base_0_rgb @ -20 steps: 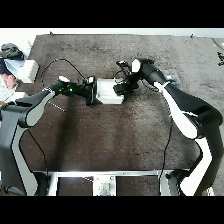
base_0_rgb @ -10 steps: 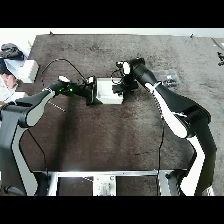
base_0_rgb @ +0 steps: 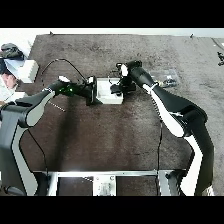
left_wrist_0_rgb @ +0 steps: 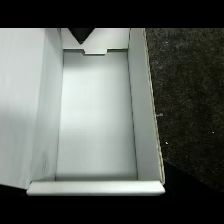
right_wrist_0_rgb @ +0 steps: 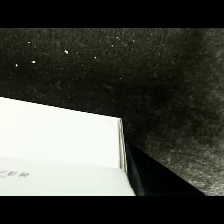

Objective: Fold the box and place the chain.

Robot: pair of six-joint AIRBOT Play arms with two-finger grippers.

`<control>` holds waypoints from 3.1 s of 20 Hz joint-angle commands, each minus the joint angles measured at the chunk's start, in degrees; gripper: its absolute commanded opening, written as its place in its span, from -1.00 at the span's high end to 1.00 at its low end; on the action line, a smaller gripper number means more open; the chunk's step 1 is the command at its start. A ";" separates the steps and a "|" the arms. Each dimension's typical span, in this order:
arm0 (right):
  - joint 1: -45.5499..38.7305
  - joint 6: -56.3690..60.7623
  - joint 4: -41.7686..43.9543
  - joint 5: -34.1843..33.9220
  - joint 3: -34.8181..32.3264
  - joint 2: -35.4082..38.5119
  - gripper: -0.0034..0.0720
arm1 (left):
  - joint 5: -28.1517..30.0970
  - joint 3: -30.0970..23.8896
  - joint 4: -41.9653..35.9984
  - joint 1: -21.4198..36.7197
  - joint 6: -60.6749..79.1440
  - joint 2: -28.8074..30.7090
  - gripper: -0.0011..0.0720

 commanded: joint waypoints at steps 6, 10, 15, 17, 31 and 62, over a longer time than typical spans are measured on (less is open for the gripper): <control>-0.04 3.54 0.68 0.13 0.04 -0.07 0.14 | 0.02 0.02 0.00 0.04 0.00 -0.02 0.25; -0.04 4.48 0.68 -0.11 -0.33 -0.07 0.19 | 0.02 0.00 0.00 0.04 0.00 -0.02 0.25; -0.07 5.03 -0.68 -0.79 -1.05 -0.04 0.51 | 0.02 0.02 0.00 0.04 0.00 -0.02 0.25; -0.07 5.42 -0.92 -0.85 -1.05 -0.07 0.51 | 0.02 0.02 0.00 0.04 0.00 -0.02 0.25; -0.02 5.40 -2.58 -1.84 -1.05 -0.42 0.84 | 0.02 0.02 0.00 0.04 0.00 -0.02 0.25; -17.51 -14.58 -6.75 -8.52 -1.09 19.06 0.00 | 0.04 0.00 0.00 0.04 0.02 -0.02 0.25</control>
